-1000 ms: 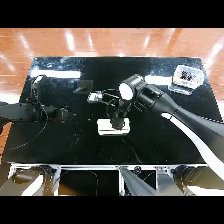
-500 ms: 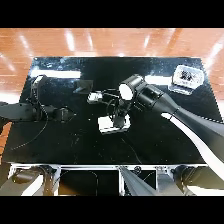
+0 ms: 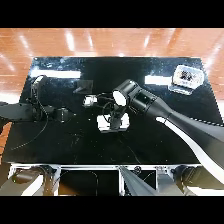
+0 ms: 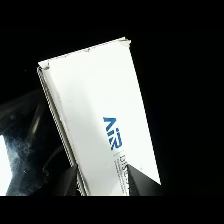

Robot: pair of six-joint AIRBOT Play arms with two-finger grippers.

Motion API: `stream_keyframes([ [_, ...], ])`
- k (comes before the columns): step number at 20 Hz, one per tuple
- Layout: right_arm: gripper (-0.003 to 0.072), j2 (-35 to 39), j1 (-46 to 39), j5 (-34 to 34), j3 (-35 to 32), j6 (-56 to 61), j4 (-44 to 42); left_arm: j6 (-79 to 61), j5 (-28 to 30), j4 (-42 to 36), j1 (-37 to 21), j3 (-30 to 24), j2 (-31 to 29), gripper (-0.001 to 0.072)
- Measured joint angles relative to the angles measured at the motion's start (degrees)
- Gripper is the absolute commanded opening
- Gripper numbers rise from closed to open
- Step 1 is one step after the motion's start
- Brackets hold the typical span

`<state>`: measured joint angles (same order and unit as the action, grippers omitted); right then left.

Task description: Fold the box and place the chain.

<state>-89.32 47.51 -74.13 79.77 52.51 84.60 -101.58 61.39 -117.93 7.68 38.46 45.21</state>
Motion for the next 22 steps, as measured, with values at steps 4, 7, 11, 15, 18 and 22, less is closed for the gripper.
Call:
stream_keyframes([
  [4, 0.0363, -0.52, 0.31, 0.57, -0.02, 0.17, 0.92, 0.0, 0.15, 0.0, 0.0, 0.0, 0.0, 0.0617],
  [7, 0.0364, -0.63, 0.35, 0.74, -0.02, 0.17, 1.09, 0.0, 0.22, 0.0, 0.0, 0.0, 0.0, 0.0617],
  [11, 0.0365, -0.94, 0.35, -0.22, -0.02, 0.17, 0.39, 0.0, 0.35, 0.0, 0.0, 0.0, 0.0, 0.0617],
  [15, 0.037, -2.05, 0.35, -1.14, 0.0, 0.24, -0.66, 0.0, 0.33, 0.0, 0.0, 0.0, 0.0, 0.0617],
  [18, 0.0373, -2.64, 0.35, -1.31, 0.02, 0.92, -1.05, 0.0, 0.35, 0.0, 0.0, 0.0, 0.0, 0.0617],
  [22, 0.0373, -2.56, 0.35, -1.42, 0.0, 2.84, -1.25, 0.0, 0.35, 0.0, 0.0, 0.0, 0.0, 0.0617],
])
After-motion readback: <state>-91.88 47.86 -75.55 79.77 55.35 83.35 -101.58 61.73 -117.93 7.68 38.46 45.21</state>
